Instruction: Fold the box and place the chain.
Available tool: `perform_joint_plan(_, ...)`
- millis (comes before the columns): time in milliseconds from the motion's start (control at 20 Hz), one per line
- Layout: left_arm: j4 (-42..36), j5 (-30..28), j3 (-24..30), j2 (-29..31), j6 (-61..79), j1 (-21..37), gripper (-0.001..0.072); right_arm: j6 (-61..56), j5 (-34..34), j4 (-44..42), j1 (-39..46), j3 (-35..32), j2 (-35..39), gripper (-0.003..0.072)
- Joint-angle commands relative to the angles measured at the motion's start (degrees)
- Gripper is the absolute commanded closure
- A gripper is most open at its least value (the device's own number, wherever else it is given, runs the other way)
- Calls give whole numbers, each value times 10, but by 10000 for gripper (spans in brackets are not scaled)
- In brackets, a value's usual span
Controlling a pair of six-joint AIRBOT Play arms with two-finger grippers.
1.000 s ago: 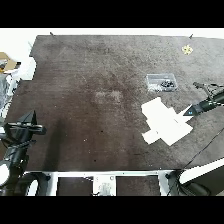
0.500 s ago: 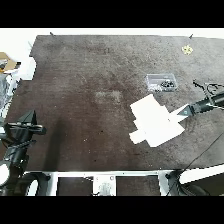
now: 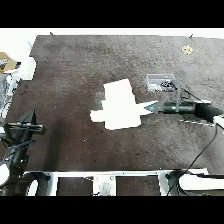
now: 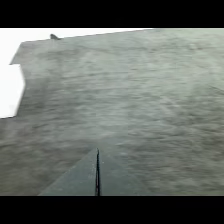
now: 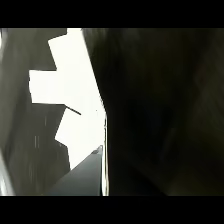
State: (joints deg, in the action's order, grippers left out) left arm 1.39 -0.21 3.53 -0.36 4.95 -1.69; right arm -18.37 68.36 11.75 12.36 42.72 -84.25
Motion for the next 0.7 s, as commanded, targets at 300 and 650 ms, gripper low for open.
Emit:
perform_joint_plan(300,27,-233,0,0,0,1,697,55,-269,-167,-160,-14,7,686)
perform_joint_plan(650,28,-76,-1,0,-106,1,697,56,-273,-150,-161,-15,7,686)
